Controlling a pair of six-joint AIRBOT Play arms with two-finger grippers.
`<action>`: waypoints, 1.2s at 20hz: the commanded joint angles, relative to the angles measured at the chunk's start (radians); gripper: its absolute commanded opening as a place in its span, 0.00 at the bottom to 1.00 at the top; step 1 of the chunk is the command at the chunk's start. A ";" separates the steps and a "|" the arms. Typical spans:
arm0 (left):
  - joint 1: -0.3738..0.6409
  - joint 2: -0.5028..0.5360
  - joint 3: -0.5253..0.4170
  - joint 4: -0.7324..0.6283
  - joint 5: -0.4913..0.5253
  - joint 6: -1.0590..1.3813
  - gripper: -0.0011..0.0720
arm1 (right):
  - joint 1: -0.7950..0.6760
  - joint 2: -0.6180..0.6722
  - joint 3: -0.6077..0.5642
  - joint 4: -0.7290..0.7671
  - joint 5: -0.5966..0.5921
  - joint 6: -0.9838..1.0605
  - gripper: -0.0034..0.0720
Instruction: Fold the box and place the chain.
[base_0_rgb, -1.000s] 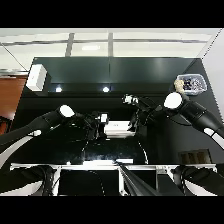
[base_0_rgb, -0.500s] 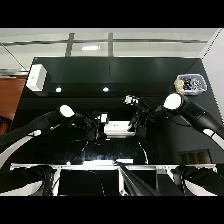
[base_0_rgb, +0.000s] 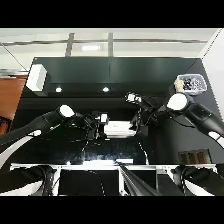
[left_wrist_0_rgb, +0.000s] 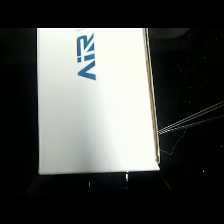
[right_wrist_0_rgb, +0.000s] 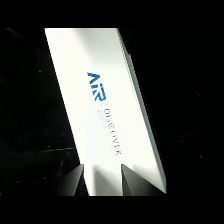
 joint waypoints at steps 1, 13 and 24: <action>0.000 0.000 0.000 -0.001 -0.003 -0.003 0.56 | -0.040 0.073 0.001 0.004 0.010 0.110 0.37; 0.000 0.000 0.000 -0.001 -0.003 -0.003 0.56 | -0.191 0.060 -0.232 0.504 0.038 0.485 0.06; 0.000 0.000 0.000 -0.001 -0.003 -0.003 0.56 | -0.099 -0.037 -0.247 0.521 -0.113 0.496 0.07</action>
